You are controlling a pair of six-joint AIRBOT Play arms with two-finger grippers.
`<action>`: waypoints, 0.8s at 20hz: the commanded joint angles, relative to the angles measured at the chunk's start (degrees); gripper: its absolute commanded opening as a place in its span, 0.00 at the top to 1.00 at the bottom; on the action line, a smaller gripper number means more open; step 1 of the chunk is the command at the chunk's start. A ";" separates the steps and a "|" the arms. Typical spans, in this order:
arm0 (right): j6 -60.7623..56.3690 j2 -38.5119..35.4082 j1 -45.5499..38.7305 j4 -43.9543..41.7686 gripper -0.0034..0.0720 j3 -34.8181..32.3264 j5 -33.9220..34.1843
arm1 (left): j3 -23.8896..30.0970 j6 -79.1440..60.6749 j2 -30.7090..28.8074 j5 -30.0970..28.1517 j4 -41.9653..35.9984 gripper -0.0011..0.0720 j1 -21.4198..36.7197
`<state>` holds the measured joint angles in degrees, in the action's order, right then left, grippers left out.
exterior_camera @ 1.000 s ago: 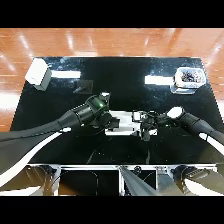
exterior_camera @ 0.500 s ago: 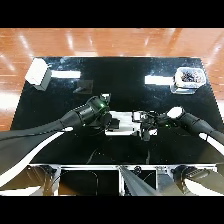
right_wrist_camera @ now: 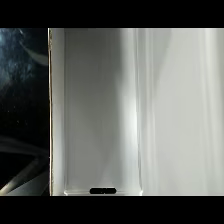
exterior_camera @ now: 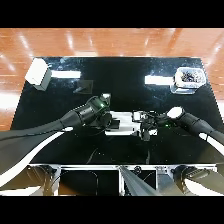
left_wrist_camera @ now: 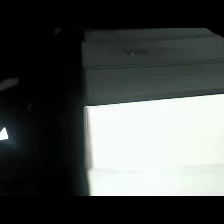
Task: Fold the box and place the chain.
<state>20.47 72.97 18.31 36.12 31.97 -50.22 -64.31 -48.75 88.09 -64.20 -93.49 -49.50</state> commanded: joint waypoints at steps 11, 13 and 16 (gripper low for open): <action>0.07 -0.02 0.02 -0.02 0.25 -0.02 0.20 | -0.07 -0.83 0.02 -0.13 -0.48 0.15 -0.22; 0.07 -0.02 0.02 -0.02 0.25 -0.02 0.20 | -0.07 -0.87 0.02 -0.22 -0.50 0.15 -0.22; 0.07 -0.02 0.02 -0.04 0.25 -0.02 0.20 | -0.07 -0.94 0.02 -0.24 -0.48 0.17 -0.22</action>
